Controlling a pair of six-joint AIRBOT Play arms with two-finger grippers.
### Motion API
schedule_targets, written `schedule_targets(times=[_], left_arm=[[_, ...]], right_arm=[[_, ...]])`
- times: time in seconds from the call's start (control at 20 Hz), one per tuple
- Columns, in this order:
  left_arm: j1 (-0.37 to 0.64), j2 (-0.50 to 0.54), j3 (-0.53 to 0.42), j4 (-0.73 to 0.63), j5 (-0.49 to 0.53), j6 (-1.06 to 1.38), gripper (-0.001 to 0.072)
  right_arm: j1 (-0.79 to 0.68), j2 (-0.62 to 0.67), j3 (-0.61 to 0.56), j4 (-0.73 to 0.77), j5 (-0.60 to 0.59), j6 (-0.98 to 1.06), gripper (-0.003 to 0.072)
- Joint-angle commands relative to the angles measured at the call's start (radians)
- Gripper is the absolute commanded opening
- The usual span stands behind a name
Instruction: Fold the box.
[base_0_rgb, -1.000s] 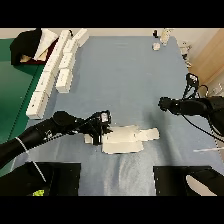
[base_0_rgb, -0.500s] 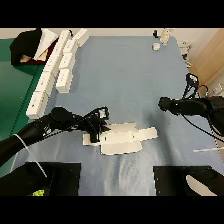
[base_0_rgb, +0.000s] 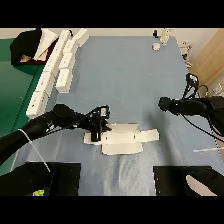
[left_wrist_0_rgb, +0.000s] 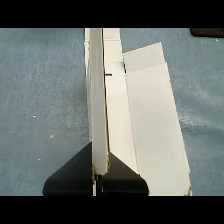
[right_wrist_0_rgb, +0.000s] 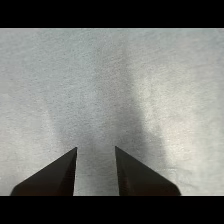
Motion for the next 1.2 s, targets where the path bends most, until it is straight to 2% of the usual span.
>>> schedule_targets(times=[0.0,0.5,0.9,1.15], left_arm=[[0.001,-0.015,0.036,-0.014,-0.003,0.012,0.0013],[0.043,-0.038,0.095,-0.007,0.016,0.091,0.0013],[0.024,-0.043,0.061,-0.008,0.039,0.168,0.0013],[0.024,-0.085,0.053,-0.04,0.044,0.185,0.0013]], right_arm=[[0.001,0.0,0.0,0.0,0.0,0.0,0.0372],[0.001,0.0,0.0,0.0,-0.001,0.0,0.0372],[0.001,0.0,0.0,0.008,0.0,0.0,0.0372],[0.001,0.0,0.0,0.008,0.0,0.0,0.0372]])
